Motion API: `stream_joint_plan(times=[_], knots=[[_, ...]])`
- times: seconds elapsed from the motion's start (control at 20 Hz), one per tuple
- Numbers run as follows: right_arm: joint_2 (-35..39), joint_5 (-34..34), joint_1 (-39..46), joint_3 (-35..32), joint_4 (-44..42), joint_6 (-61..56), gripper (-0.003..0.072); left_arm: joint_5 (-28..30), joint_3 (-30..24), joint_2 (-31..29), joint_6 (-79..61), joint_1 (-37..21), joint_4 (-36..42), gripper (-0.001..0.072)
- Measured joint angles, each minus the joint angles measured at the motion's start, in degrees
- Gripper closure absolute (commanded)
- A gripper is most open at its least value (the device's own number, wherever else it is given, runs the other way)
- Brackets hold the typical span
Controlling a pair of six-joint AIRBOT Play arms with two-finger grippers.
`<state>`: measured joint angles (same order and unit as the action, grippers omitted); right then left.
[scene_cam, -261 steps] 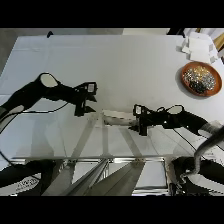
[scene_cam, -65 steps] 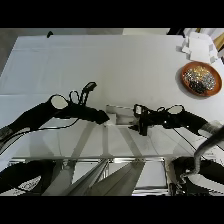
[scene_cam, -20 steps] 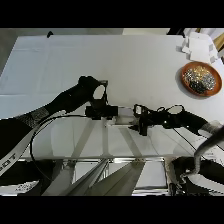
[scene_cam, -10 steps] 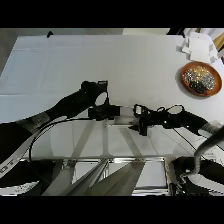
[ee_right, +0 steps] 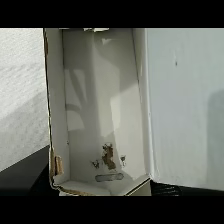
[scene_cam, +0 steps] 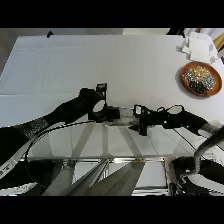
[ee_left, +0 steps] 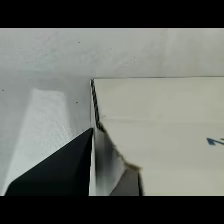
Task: Fold the box and place the chain.
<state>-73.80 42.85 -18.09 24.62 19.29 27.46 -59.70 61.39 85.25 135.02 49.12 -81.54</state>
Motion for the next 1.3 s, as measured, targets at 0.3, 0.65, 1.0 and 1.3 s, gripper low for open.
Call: stream_joint_plan(times=[0.3,0.65,1.0,1.3], knots=[[0.0,0.0,0.0,0.0,0.0,0.0,0.0304,1.2,-1.9,0.0,0.0,0.5,0.0,0.0440],[0.0,-0.1,0.0,0.0,0.0,0.2,0.0304,1.8,-2.3,0.0,0.0,0.6,-0.8,0.0704],[0.0,-0.1,0.0,0.0,0.0,-0.3,0.0304,3.2,-2.4,0.0,0.1,0.6,-0.3,0.0509],[0.0,-0.1,0.0,0.0,0.0,0.0,0.0304,3.1,-2.3,1.4,0.1,0.6,-0.2,0.0509]])
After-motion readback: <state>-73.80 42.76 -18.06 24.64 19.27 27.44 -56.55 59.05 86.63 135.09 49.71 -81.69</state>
